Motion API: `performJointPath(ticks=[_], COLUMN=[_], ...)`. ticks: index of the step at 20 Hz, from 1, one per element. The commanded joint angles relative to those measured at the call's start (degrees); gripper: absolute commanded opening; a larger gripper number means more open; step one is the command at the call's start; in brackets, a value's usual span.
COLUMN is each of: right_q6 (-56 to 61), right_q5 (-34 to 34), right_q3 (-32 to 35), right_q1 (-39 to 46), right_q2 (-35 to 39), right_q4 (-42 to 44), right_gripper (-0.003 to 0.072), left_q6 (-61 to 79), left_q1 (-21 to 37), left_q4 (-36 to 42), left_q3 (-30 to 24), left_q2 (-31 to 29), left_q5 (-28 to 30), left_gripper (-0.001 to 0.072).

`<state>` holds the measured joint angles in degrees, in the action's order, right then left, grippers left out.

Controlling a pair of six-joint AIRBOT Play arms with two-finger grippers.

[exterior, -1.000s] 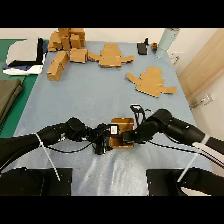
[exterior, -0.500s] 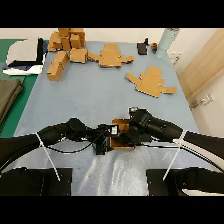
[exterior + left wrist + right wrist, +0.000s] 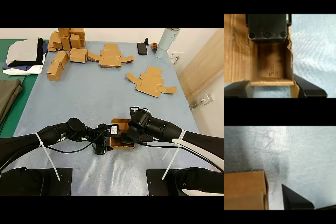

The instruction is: Fold the box.

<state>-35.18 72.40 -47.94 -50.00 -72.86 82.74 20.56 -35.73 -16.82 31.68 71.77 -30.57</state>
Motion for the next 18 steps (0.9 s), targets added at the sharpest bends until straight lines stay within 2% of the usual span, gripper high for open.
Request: performJointPath(ticks=[1, 2, 3, 4, 5, 7, 8, 9, 10, 18], right_q6=[0.02, 0.02, 0.02, -0.02, -0.5, -0.83, -0.81, -0.81, -0.83, -0.83], right_q5=[-0.63, -0.72, -1.03, -1.2, -1.62, -2.86, -3.65, -4.17, -4.55, -3.89], right_q3=[-0.07, -0.07, -0.07, -0.07, -0.07, -0.07, -0.07, -0.07, -0.07, -0.76], right_q1=[-0.04, -0.04, -0.04, -0.04, -0.04, -0.04, -0.04, -0.04, -0.04, -0.04], right_q2=[-0.02, -0.02, -0.02, -0.02, -0.02, -0.02, -0.02, -0.02, -0.02, 3.63], right_q4=[0.46, 0.5, 0.72, 0.92, 1.16, 1.38, 1.62, 1.99, 2.38, 4.26], right_gripper=[0.0372, 0.0371, 0.0265, 0.0026, 0.0003, 0.0003, 0.006, 0.0332, 0.0423, 0.0423], left_q6=[-0.02, -0.02, -0.02, -0.02, -0.02, -0.02, -0.02, -0.02, -0.02, -0.02], left_q1=[0.0, 0.0, 0.0, 0.0, 0.0, 0.0, 0.0, 0.0, 0.0, 0.0], left_q4=[0.09, 0.09, 0.09, 0.09, 0.09, 0.09, 0.09, 0.09, 0.09, 0.09], left_q3=[0.04, 0.04, 0.04, 0.04, 0.04, 0.04, 0.04, 0.04, 0.04, 0.04], left_q2=[0.02, 0.02, 0.02, 0.02, 0.02, 0.02, 0.02, 0.02, 0.02, 0.02], left_q5=[0.02, 0.02, 0.02, 0.02, 0.02, 0.02, 0.02, 0.02, 0.02, 0.02], left_gripper=[0.0415, 0.0415, 0.0415, 0.0415, 0.0415, 0.0415, 0.0415, 0.0415, 0.0415, 0.0415])
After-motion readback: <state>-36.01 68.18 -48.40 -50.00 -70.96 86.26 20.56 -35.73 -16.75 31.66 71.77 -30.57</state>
